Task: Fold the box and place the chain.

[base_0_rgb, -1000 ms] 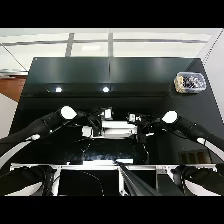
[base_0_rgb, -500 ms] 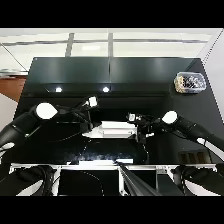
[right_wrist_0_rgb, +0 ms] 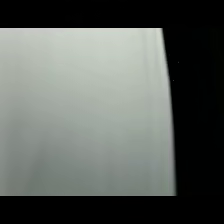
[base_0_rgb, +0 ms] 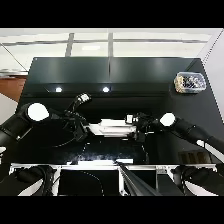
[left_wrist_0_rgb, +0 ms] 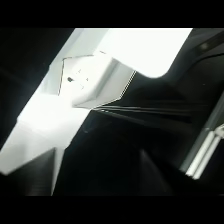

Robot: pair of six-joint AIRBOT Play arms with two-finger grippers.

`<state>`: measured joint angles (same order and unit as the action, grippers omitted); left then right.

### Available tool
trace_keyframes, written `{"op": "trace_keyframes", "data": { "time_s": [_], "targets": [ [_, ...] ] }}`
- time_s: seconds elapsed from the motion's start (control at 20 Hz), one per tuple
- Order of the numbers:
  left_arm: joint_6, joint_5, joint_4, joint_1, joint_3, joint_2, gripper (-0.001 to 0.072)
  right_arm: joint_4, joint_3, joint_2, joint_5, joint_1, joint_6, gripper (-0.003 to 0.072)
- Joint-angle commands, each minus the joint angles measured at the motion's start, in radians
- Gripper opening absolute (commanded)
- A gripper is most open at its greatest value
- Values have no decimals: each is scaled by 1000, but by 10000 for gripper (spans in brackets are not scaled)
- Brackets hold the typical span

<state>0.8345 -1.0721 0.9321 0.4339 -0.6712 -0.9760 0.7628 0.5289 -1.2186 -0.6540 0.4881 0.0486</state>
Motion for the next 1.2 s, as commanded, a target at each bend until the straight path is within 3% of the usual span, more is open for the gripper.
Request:
{"op": "trace_keyframes", "data": {
  "time_s": [0.0,0.05,0.1,0.4,0.9,1.15],
  "targets": [
    [111,-47,-104,27,1,3,257,40,0,2,59,43,-19,374],
    [103,-41,-145,41,1,3,114,38,0,2,64,42,-37,374],
    [75,-28,-172,56,1,3,31,38,0,2,64,42,-48,374],
    [51,213,-190,142,2,-5,32,15,0,2,58,42,-62,374],
    [52,681,-221,149,84,-51,32,16,0,2,52,42,-76,375],
    [51,743,-264,152,79,-183,32,16,0,2,53,42,-76,374]
  ]
}}
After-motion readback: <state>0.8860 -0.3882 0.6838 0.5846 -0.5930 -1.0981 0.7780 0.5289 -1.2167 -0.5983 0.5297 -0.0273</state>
